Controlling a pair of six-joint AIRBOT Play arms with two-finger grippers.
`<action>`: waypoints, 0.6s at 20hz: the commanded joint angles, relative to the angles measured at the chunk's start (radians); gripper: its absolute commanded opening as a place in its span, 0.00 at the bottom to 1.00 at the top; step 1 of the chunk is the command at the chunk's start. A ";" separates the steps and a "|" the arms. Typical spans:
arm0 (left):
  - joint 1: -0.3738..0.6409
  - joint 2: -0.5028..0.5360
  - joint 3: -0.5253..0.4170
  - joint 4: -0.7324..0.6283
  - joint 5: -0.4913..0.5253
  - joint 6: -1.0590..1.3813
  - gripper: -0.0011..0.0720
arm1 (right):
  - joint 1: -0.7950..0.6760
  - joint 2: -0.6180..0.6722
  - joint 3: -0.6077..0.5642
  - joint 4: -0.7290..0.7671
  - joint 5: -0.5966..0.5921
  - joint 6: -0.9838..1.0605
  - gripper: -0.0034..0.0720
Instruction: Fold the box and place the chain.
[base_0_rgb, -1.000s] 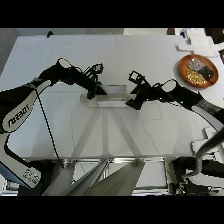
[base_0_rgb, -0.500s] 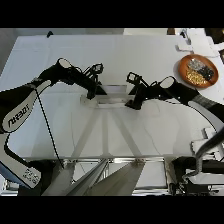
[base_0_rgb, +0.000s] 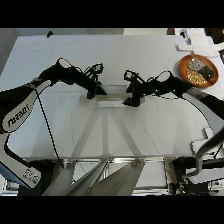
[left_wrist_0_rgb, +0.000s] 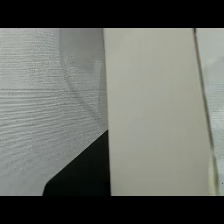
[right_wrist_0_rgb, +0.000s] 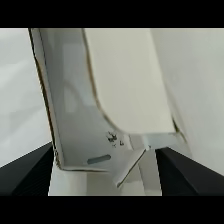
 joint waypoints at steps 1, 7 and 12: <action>-0.001 -0.001 0.000 0.000 0.000 0.000 0.03 | -0.004 -0.027 0.005 0.075 0.034 -0.082 0.95; -0.001 -0.001 0.000 0.000 0.000 0.000 0.03 | -0.010 -0.081 0.005 0.092 0.111 -0.174 0.95; 0.000 -0.001 0.000 0.000 0.000 0.000 0.03 | -0.025 -0.116 0.005 0.098 0.130 -0.217 0.95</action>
